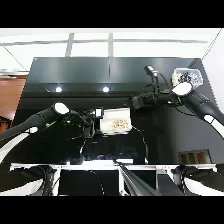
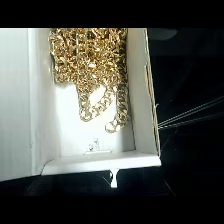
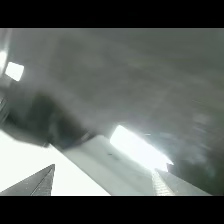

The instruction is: Fold the box and place the chain.

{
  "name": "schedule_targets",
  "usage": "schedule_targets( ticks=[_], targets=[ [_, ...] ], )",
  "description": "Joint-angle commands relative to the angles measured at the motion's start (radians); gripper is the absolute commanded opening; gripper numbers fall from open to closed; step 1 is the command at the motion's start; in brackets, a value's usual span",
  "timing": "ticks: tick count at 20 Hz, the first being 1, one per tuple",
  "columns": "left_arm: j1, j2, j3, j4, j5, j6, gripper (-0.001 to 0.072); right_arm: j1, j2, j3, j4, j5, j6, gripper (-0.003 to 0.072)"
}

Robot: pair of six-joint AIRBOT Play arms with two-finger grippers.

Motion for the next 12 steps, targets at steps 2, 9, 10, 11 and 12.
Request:
schedule_targets(
  ticks=[2, 9, 10, 11, 12],
  targets=[
    [0.0, 0.0, 0.002, 0.0, -0.003, 0.0, 0.0387, 0.005, 0.011, 0.045, -0.086, 0.213, -0.42, 0.0701],
    [0.0, 0.0, 0.002, 0.0, -0.004, 0.0, 0.0387, 0.146, 0.042, 0.008, -0.268, 0.161, -0.488, 0.0701],
    [0.0, 0.0, 0.002, 0.0, -0.004, 0.0, 0.0387, 0.168, 0.042, 0.005, -0.28, 0.132, -0.502, 0.0702],
    [0.0, 0.0, 0.002, 0.0, -0.004, 0.0, 0.0387, 0.185, 0.042, 0.005, -0.293, 0.104, -0.505, 0.0701],
    [0.0, 0.0, 0.002, 0.0, -0.004, 0.0, 0.0387, 0.192, 0.042, 0.005, -0.292, 0.088, -0.509, 0.0701]
  ],
)
